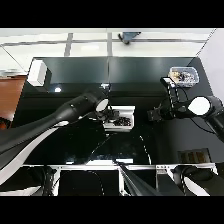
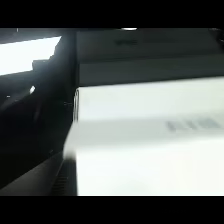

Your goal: Fold the box and place the chain.

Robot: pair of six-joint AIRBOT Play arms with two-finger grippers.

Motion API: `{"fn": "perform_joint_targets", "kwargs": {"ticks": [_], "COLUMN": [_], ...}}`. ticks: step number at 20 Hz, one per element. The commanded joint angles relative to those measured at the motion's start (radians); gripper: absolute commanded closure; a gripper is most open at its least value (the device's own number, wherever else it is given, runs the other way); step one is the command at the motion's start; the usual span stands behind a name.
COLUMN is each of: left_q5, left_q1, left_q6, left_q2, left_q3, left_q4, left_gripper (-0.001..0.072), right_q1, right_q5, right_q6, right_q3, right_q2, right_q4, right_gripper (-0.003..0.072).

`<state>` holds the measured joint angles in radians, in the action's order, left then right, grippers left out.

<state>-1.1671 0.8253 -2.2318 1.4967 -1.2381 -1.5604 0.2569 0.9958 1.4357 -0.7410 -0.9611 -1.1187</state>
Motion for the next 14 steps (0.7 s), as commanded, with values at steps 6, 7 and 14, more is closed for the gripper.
{"fn": "perform_joint_targets", "kwargs": {"ticks": [6,7,14], "left_q5": [0.061,0.067,0.186], "left_q1": [-0.127,-0.212,-0.83], "left_q6": [0.296,0.283,1.056], "left_q2": [-0.447,-0.492,-0.477], "left_q3": [0.321,0.402,0.693], "left_q4": [-0.235,-0.23,0.632], "left_gripper": [0.0275,0.0275,0.0288], "right_q1": [-0.001,-0.001,-0.001], "right_q5": [-0.036,-0.035,-0.052], "right_q6": [0.008,0.011,0.035], "right_q3": [0.0,0.0,0.0], "right_q2": [0.0,0.0,0.0], "right_q4": [-0.009,-0.009,-0.009], "right_gripper": [0.0675,0.0676,0.0675]}}
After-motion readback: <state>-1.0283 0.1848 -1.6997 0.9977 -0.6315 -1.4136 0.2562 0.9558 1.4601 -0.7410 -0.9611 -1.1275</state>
